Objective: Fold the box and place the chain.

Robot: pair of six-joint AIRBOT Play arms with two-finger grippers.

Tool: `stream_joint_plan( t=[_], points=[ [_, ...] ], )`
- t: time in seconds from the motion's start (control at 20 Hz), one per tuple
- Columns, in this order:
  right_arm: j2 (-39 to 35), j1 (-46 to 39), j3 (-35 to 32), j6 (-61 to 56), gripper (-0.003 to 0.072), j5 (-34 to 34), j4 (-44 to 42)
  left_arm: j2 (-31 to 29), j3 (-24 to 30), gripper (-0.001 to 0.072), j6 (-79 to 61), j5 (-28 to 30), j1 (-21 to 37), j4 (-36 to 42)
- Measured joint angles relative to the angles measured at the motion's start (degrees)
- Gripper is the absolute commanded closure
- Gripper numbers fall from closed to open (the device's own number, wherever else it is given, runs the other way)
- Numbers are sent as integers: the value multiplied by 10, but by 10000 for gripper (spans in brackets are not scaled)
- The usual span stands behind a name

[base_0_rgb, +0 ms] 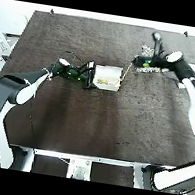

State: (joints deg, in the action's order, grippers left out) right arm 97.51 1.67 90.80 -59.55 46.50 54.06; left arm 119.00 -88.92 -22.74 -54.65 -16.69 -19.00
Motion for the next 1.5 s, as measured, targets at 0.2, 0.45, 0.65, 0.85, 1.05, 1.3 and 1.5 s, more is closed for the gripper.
stream_joint_plan(
  t=[0.2,0.45,0.65,0.85,1.05,1.3,1.5],
  points=[
    [-134,37,-7,-74,680,4,104,0,0,195,0,0,0,0],
    [-245,90,-22,-116,680,8,175,0,0,195,0,0,0,0],
    [-273,141,-31,-124,679,10,189,0,0,195,0,0,0,0],
    [-280,185,-63,-130,679,7,193,0,0,195,0,0,0,0],
    [-282,204,-128,-136,679,-28,183,0,0,195,0,0,0,0],
    [-270,209,-249,-139,679,-142,158,0,0,195,0,0,0,0],
    [-216,210,-316,-139,657,-237,142,0,0,195,0,0,0,0]
  ],
)
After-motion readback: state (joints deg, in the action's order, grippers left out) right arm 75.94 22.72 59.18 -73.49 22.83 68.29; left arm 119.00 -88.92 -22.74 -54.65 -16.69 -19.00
